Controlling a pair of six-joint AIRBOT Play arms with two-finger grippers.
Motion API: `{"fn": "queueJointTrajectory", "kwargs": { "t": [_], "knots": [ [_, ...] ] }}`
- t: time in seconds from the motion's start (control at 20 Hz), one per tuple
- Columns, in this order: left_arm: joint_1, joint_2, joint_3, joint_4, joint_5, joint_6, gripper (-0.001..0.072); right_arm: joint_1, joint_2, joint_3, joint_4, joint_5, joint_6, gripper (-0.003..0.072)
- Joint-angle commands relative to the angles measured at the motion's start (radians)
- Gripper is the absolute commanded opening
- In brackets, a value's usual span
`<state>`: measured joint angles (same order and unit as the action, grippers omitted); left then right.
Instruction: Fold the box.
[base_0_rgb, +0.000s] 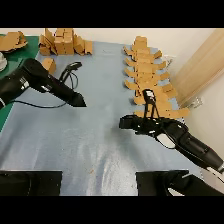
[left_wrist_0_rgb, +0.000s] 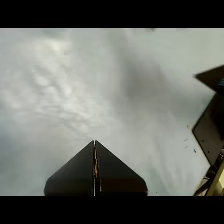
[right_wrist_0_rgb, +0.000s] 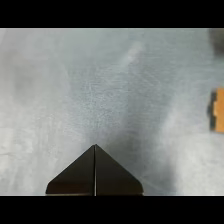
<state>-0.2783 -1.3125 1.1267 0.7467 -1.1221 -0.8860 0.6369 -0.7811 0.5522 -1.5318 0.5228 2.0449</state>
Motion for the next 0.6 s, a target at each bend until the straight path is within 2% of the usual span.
{"fn": "queueJointTrajectory", "kwargs": {
  "t": [0.0,0.15,0.35,0.55],
  "knots": [
    [-0.121,0.041,-0.072,0.005,0.123,-0.055,0.0006,0.001,-0.145,0.083,0.032,0.024,-0.101,0.0005],
    [-0.109,0.041,-0.072,0.011,0.146,-0.059,0.0009,0.001,-0.152,0.083,0.056,0.043,-0.1,0.0005],
    [-0.109,0.041,-0.072,0.008,0.118,-0.058,0.0009,0.0,-0.147,0.083,0.052,0.127,-0.101,0.0005],
    [-0.109,0.041,-0.072,0.008,0.12,-0.057,0.0009,0.0,-0.147,0.083,0.051,0.13,-0.101,0.0005]
  ]
}}
